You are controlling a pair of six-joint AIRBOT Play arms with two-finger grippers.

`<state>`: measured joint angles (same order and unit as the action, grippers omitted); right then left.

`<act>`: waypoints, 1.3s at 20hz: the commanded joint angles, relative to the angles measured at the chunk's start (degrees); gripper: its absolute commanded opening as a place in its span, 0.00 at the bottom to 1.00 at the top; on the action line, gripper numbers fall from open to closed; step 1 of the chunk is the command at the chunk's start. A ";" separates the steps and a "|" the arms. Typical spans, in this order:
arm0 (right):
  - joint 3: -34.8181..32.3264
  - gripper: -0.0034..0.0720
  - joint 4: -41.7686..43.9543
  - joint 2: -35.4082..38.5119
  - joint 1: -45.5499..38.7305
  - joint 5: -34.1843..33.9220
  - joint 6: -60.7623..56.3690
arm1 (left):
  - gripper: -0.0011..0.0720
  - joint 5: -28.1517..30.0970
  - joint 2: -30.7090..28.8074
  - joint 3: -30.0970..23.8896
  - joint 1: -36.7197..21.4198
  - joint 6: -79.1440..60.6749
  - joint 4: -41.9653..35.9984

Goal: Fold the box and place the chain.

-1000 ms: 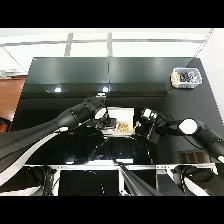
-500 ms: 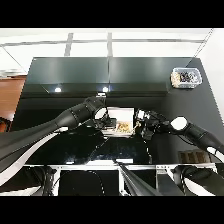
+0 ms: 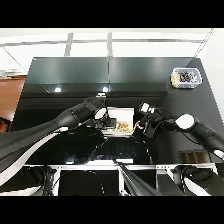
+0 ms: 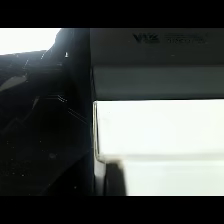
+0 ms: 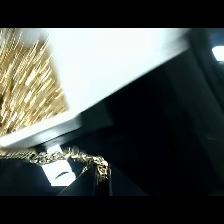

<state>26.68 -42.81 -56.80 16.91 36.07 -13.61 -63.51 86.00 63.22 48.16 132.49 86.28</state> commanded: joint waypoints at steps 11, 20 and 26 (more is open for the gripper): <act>13.11 0.06 18.58 10.51 -2.03 18.03 -31.85 | 0.05 0.28 0.02 0.00 0.00 -0.02 0.00; 10.58 0.49 6.03 4.50 -3.28 18.16 -34.97 | 0.05 0.39 0.02 0.00 0.00 -0.02 0.02; 10.93 0.49 -3.21 5.31 -16.65 22.12 -35.65 | 0.05 0.26 0.04 0.00 -0.02 -0.04 0.04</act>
<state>37.69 -41.54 -51.59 4.54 56.34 -48.62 -63.18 86.00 63.22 48.16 132.46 86.28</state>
